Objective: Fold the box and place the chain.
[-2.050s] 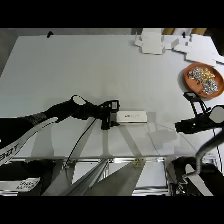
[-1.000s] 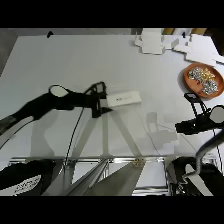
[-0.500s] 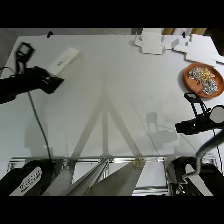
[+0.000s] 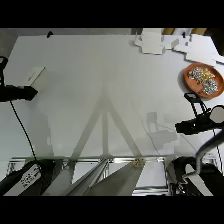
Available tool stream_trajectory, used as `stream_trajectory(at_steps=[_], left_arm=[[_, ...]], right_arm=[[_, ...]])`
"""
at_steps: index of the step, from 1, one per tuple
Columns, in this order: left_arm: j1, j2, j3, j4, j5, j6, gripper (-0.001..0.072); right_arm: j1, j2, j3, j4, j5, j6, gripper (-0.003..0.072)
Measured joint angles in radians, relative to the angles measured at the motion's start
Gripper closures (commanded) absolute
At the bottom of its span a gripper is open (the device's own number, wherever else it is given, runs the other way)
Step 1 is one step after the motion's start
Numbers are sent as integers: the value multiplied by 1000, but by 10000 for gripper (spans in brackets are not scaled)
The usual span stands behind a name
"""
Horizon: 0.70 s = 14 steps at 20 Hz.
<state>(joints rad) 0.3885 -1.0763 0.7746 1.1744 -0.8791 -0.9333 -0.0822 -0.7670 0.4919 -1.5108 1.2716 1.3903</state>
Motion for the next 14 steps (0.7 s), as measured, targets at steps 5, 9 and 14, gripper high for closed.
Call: stream_trajectory(at_steps=[5,9,14], left_arm=[[8,-74,0,55,-101,-68,275],[10,-95,0,71,-155,-117,15],[9,-92,-1,130,-167,-186,16]], right_arm=[[0,0,0,0,0,0,669],[0,0,0,0,0,0,669],[0,0,0,0,0,0,669]])
